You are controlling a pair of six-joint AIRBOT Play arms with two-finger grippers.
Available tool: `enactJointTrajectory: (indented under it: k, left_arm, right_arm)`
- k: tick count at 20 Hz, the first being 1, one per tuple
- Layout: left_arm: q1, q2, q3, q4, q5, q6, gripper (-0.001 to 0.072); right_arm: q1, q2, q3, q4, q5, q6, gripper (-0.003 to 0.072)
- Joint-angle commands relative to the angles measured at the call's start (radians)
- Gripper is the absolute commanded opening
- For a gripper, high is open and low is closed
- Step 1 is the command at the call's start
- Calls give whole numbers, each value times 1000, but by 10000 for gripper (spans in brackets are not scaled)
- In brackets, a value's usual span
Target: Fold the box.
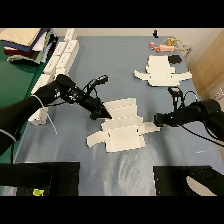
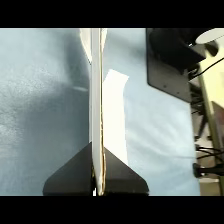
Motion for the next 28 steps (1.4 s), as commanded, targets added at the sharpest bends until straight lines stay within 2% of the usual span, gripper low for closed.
enactJointTrajectory:
  k: [1,3,6,9,13,14,15,19,24,28]
  left_arm:
    - [-47,87,-57,51,136,15,7]
    - [-69,156,-118,51,199,15,7]
    - [-116,278,-229,52,346,76,8]
    - [-167,336,-297,51,446,154,11]
    - [-202,306,-305,51,456,173,13]
    - [-202,294,-305,50,456,172,13]
    - [-201,282,-305,51,456,173,13]
    - [-201,231,-305,48,454,172,14]
    - [-201,224,-305,48,441,172,14]
    - [-201,224,-281,48,359,170,14]
  right_arm:
    - [-1,1,82,-42,-79,61,590]
    - [-1,1,109,-44,-77,80,590]
    - [-1,2,135,-65,-77,108,589]
    - [-1,1,138,-63,-76,131,589]
    - [0,1,138,-44,-90,131,564]
    - [0,1,138,-40,-95,130,462]
    - [0,1,138,-37,-102,130,398]
    - [0,1,138,-37,-114,130,398]
    - [0,1,138,-37,-137,130,398]
    - [0,1,138,-37,-137,130,398]
